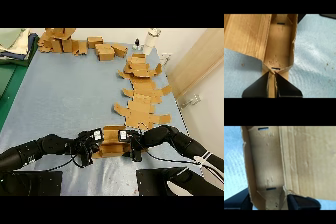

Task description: Fold the box.

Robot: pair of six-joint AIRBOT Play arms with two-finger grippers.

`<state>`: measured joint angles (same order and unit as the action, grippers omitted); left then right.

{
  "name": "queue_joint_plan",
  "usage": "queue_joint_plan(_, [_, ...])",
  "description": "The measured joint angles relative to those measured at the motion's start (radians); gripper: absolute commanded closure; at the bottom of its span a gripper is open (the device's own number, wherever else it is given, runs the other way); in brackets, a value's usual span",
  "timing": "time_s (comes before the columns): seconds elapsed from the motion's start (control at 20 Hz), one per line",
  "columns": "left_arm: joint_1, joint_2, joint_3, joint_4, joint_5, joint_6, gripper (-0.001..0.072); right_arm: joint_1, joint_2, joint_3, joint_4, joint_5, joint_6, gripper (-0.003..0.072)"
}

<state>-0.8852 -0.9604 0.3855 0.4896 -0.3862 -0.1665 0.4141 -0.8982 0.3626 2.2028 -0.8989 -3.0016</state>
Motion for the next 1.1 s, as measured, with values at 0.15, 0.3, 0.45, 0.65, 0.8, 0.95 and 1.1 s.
queue_joint_plan(0.15, [-0.011,0.000,0.000,-0.019,0.010,0.014,0.0603,0.000,0.000,0.000,0.000,0.000,0.000,0.0180])
queue_joint_plan(0.3, [-0.028,0.000,0.000,-0.027,0.026,0.023,0.0602,0.000,0.000,0.000,0.000,0.000,0.000,0.0180])
queue_joint_plan(0.45, [-0.038,0.000,0.000,-0.031,0.038,0.037,0.0603,0.000,0.000,0.000,0.000,0.000,0.000,0.0180])
queue_joint_plan(0.65, [-0.043,0.000,0.000,-0.034,0.045,0.047,0.0602,0.000,0.000,0.000,0.000,0.000,0.000,0.0180])
queue_joint_plan(0.8, [-0.045,-0.005,0.000,-0.040,0.050,0.056,0.0603,0.000,0.000,0.000,0.000,0.000,0.000,0.0180])
queue_joint_plan(0.95, [-0.064,-0.010,0.001,-0.051,0.075,0.070,0.0603,0.000,0.000,0.000,0.001,0.001,0.002,0.0180])
queue_joint_plan(1.1, [-0.085,-0.011,0.001,-0.060,0.112,0.076,0.0603,0.000,0.000,0.000,0.001,0.001,0.002,0.0180])
